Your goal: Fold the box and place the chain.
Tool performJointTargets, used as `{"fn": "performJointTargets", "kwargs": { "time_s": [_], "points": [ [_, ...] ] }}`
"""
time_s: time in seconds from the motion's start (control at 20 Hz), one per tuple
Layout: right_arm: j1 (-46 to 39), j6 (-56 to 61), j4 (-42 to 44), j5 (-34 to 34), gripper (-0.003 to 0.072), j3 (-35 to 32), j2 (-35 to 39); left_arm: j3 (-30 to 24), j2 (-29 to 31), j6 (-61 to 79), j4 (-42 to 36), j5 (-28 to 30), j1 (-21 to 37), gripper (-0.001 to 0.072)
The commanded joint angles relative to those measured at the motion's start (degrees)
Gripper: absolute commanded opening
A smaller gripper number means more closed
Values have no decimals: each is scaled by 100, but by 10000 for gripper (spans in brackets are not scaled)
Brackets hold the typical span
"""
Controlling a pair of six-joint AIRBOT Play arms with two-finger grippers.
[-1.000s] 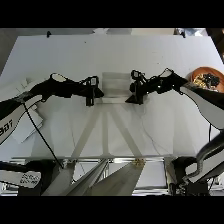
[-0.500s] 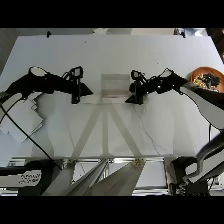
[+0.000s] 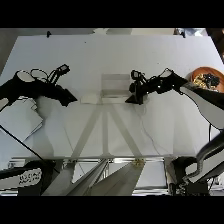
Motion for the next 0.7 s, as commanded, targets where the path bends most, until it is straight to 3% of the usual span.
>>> {"fn": "performJointTargets", "kwargs": {
  "time_s": [0.0, 0.65],
  "points": [
    [-4, 0, 2, 2, 458, 0, 4, -83, 17, -1679, 791, 127, -195, 3],
    [-4, 0, 2, 2, 458, 0, 4, -83, -105, -3008, 741, 931, -758, 0]
  ]
}}
